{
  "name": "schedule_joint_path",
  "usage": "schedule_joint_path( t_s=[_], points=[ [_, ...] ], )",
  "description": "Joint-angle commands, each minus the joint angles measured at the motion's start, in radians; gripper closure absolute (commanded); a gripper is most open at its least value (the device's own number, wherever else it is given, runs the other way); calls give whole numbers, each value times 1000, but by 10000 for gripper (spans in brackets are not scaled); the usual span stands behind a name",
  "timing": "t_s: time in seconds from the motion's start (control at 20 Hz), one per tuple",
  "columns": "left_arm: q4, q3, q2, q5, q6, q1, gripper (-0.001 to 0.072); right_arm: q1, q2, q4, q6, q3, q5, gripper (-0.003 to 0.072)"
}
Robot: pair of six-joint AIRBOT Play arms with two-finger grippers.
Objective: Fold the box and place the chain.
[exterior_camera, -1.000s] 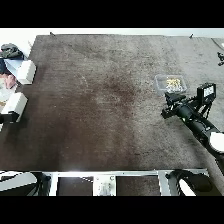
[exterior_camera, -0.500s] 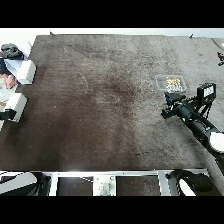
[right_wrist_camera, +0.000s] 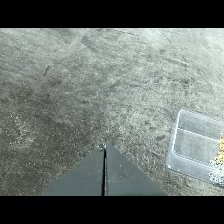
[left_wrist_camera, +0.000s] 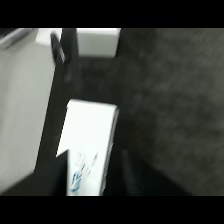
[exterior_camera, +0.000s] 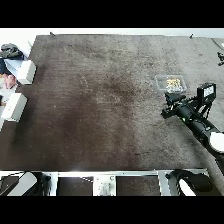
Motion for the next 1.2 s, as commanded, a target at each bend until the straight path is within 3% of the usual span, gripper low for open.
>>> schedule_joint_path(
  t_s=[0.0, 0.05, 0.15, 0.45, 0.7, 0.95, 1.15],
  points=[
    [-241, 42, 46, -129, 51, -12, 600, 0, 1, 0, 0, 0, 0, 705],
    [-311, 62, 46, -162, 72, -31, 701, 0, 1, 0, 0, 0, 0, 705],
    [-375, 88, 73, -130, 79, -92, 703, 0, 0, 0, 0, 0, 0, 705],
    [-374, 74, 344, 261, 155, -345, 706, 0, 1, 0, 0, 0, 0, 705],
    [-352, -50, 547, 667, 223, -589, 707, 0, 1, 0, 0, 0, 0, 704],
    [-353, -235, 630, 827, 235, -785, 706, 0, 1, 0, 0, 0, 0, 705],
    [-355, -327, 628, 993, 225, -898, 706, 0, 1, 0, 0, 0, 0, 705]
  ],
)
